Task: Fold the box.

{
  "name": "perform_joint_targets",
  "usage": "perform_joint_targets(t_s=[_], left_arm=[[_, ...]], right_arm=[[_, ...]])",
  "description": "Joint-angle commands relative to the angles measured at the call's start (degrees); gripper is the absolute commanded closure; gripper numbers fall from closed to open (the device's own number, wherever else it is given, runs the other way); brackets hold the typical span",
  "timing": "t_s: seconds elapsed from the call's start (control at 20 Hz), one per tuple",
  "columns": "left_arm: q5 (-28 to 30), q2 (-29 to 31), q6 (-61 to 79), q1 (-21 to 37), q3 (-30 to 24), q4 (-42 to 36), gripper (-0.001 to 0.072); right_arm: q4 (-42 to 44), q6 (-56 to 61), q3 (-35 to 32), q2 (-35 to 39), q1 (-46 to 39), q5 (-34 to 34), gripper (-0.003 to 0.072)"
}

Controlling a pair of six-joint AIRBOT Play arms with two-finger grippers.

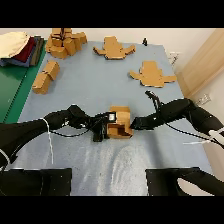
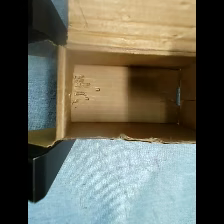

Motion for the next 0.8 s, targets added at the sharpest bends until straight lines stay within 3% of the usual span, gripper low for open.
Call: perform_joint_targets(t_s=[0.0, 0.4, 0.75], left_arm=[[0.0, 0.0, 0.0, 0.0, 0.0, 0.0, 0.0186], [0.0, 0.0, 0.0, 0.0, 0.0, 0.0, 0.0186], [0.0, 0.0, 0.0, 0.0, 0.0, 0.0, 0.0186]], right_arm=[[-4.9, 6.3, 0.5, -1.8, 4.9, 4.1, 0.016], [-28.3, 32.0, 7.0, -6.2, 18.8, 4.0, 0.0178], [-32.1, 49.0, 11.2, -12.9, 26.8, 2.1, 0.0178]])
